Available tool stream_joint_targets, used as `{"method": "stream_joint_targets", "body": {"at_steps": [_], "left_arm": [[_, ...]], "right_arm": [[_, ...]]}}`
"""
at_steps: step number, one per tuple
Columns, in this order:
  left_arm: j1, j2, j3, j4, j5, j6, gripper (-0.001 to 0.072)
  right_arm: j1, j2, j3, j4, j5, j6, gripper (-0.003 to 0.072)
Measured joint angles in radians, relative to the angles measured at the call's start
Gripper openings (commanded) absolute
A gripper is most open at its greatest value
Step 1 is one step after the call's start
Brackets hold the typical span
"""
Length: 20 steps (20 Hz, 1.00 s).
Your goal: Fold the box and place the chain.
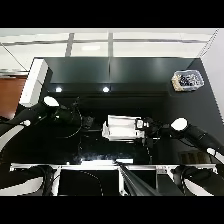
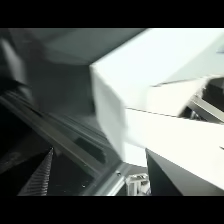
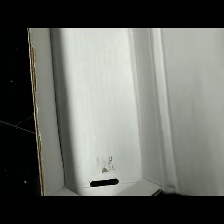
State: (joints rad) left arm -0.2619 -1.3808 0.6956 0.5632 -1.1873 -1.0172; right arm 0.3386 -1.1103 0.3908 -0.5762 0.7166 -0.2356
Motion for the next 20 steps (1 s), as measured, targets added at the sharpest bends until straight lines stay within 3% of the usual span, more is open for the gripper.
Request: {"method": "stream_joint_targets", "body": {"at_steps": [5,12,16,20], "left_arm": [[-0.067,0.000,0.040,0.001,-0.009,0.012,0.0708],[-0.242,0.000,0.071,0.093,0.222,-0.199,0.0708],[-0.345,0.000,0.100,0.261,0.328,-0.437,0.0707],[-0.441,-0.001,0.162,0.506,0.347,-0.697,0.0697]], "right_arm": [[0.000,0.000,0.000,0.000,0.000,0.000,0.0472],[0.000,0.000,0.000,0.000,0.000,0.000,0.0472],[0.000,0.000,0.000,0.000,0.000,0.000,0.0472],[0.000,0.000,0.000,0.000,0.000,0.000,0.0472]]}}
